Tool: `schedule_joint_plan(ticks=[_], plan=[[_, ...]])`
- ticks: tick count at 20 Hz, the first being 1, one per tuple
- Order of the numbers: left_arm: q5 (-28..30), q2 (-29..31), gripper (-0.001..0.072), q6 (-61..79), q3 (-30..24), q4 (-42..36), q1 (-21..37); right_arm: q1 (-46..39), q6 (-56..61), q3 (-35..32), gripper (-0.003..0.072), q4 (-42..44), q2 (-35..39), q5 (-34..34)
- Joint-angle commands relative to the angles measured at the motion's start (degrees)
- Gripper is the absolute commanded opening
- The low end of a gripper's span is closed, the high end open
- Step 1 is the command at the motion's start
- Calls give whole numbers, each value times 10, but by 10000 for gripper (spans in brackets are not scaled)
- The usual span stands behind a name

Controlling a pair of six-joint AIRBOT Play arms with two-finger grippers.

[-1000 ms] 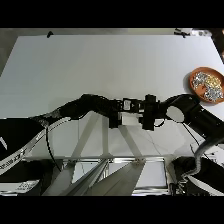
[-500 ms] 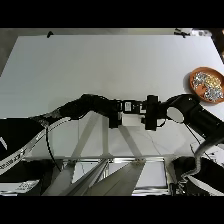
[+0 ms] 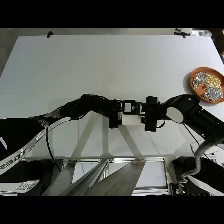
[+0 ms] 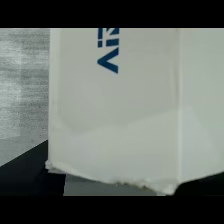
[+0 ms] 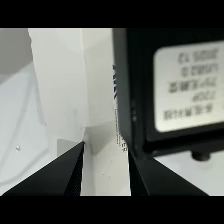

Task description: Fold the box and place the chain.

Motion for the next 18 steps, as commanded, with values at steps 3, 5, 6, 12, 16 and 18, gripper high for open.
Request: schedule_joint_plan(ticks=[3, 5, 6, 12, 16, 18], plan=[[0, 0, 275, 0, 0, 0, 0, 1, 0, 0, 271, -2, 0, -18], [0, 0, 275, 0, 0, 0, 0, 1, 2, 0, 271, 1, 0, -18], [0, 0, 275, 0, 0, 0, 0, 1, 2, 0, 271, 8, 0, -18], [0, 0, 275, 0, 0, 0, 0, 1, 2, 0, 271, 36, -5, -16], [0, 0, 275, 0, 0, 0, 0, 1, 2, 0, 271, 37, -15, 4], [0, 0, 275, 0, 0, 0, 0, 1, 2, 0, 271, 36, -15, 16]])
